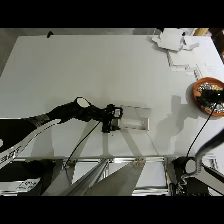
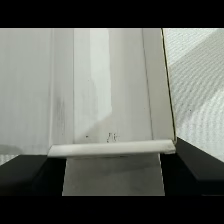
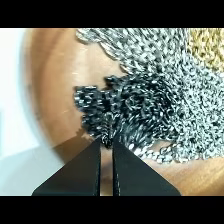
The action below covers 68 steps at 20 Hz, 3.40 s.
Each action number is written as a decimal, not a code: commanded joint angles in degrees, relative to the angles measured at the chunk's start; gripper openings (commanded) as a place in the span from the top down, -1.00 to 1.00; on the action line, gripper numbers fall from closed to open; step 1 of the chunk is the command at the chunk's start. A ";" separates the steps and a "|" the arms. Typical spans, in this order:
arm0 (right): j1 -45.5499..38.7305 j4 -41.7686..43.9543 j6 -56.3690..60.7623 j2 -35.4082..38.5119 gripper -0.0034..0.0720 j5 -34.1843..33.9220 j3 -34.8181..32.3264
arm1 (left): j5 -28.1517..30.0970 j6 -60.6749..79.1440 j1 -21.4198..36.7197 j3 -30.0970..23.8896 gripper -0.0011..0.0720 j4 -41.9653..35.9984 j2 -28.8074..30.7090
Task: Fold the box and place the chain.
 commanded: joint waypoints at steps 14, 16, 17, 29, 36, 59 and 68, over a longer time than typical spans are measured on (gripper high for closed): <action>19.98 20.41 -11.37 29.00 0.85 26.51 0.00 | 0.00 0.02 0.00 0.02 -0.41 0.00 0.00; 24.44 23.54 -13.44 30.88 0.85 30.10 0.00 | 0.00 0.02 0.00 0.02 -0.41 0.00 0.00; 26.67 24.39 -14.08 31.47 0.85 31.82 0.00 | 0.00 0.02 0.00 0.02 -0.41 0.02 0.00; 43.06 28.24 -13.53 32.44 0.85 38.27 0.00 | 0.00 0.02 0.00 0.02 -0.41 0.00 0.00; 51.98 30.29 -13.70 31.63 0.85 24.55 -0.68 | 0.00 0.02 0.00 0.02 -0.41 0.00 0.00; 56.28 16.09 -18.10 14.03 0.38 27.36 2.82 | 0.00 0.02 0.00 0.02 -0.41 0.00 0.00; 24.63 14.82 -64.19 13.18 0.38 28.81 1.62 | 0.00 0.02 0.02 0.02 -0.41 0.00 0.00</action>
